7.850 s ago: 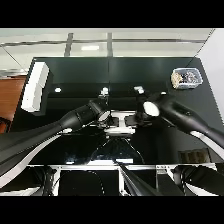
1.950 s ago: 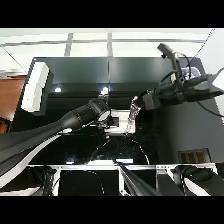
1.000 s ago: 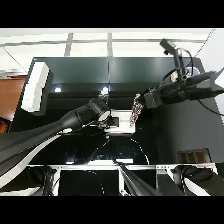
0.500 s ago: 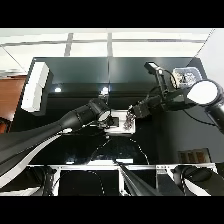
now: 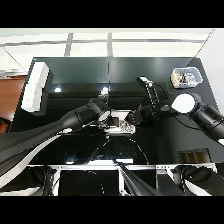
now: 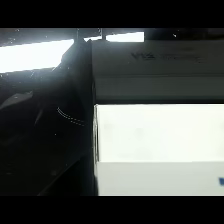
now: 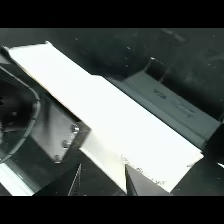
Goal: Fold the box and place the chain.
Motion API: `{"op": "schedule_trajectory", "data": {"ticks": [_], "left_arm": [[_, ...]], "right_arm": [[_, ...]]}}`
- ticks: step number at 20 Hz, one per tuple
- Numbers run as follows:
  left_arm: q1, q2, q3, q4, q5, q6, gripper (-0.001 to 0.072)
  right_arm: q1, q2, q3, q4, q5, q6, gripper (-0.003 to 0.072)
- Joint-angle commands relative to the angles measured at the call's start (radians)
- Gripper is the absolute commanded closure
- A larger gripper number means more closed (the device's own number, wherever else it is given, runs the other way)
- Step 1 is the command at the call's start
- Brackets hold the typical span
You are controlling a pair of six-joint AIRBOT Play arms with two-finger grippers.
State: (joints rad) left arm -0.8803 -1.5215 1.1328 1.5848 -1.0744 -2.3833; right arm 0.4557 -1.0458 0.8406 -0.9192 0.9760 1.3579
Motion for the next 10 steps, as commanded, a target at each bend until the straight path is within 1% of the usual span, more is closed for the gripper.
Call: {"op": "schedule_trajectory", "data": {"ticks": [1,4,5,7,10], "left_arm": [[0.000,0.000,0.001,0.000,0.000,0.000,0.0684],[0.000,0.000,0.001,0.000,0.003,-0.009,0.0684],[0.000,0.000,0.000,0.004,0.014,-0.010,0.0684],[0.000,0.000,0.000,0.004,0.023,-0.010,0.0684],[0.000,0.000,0.000,0.011,0.025,-0.005,0.0684]], "right_arm": [[-0.076,0.048,-0.010,-0.106,0.084,0.000,0.0352],[-0.237,0.156,-0.011,-0.315,0.248,0.019,0.0353],[-0.280,0.177,-0.013,-0.362,0.277,0.018,0.0352],[-0.340,0.194,-0.025,-0.380,0.282,0.014,0.0352],[-0.347,0.194,-0.061,-0.329,0.232,0.014,0.0353]]}}
